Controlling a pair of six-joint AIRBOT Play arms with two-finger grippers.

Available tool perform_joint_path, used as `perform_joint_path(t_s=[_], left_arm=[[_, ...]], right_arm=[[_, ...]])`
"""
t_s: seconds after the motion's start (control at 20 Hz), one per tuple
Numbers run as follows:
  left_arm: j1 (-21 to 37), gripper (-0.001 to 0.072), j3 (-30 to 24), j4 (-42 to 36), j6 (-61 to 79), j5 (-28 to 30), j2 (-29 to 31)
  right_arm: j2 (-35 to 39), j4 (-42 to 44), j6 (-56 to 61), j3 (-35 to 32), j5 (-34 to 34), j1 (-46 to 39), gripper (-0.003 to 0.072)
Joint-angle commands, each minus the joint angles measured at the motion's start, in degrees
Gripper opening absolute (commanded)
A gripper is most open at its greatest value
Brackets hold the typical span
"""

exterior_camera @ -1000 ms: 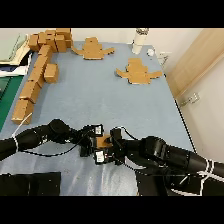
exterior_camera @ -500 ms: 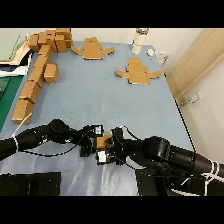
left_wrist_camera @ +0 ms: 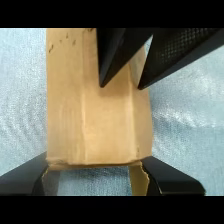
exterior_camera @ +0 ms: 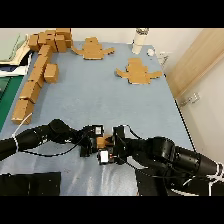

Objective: Fold the box.

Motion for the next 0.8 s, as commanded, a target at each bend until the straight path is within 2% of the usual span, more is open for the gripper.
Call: perform_joint_path(t_s=[0.0, 0.1, 0.75], left_arm=[[0.0, 0.0521, 0.04, -0.02, -0.04, 0.11, -0.02], [0.0, 0.052, 0.04, -0.02, -0.04, 0.11, -0.02], [0.0, 0.052, 0.04, -0.02, -0.04, 0.11, -0.02]], right_arm=[[0.15, -1.44, 0.02, 0.0, 1.33, -0.04, 0.0211], [0.15, -1.44, 0.02, 0.0, 1.27, -0.04, 0.0155], [-2.75, -1.57, 0.9, -0.02, 1.38, -0.11, 0.0155]])
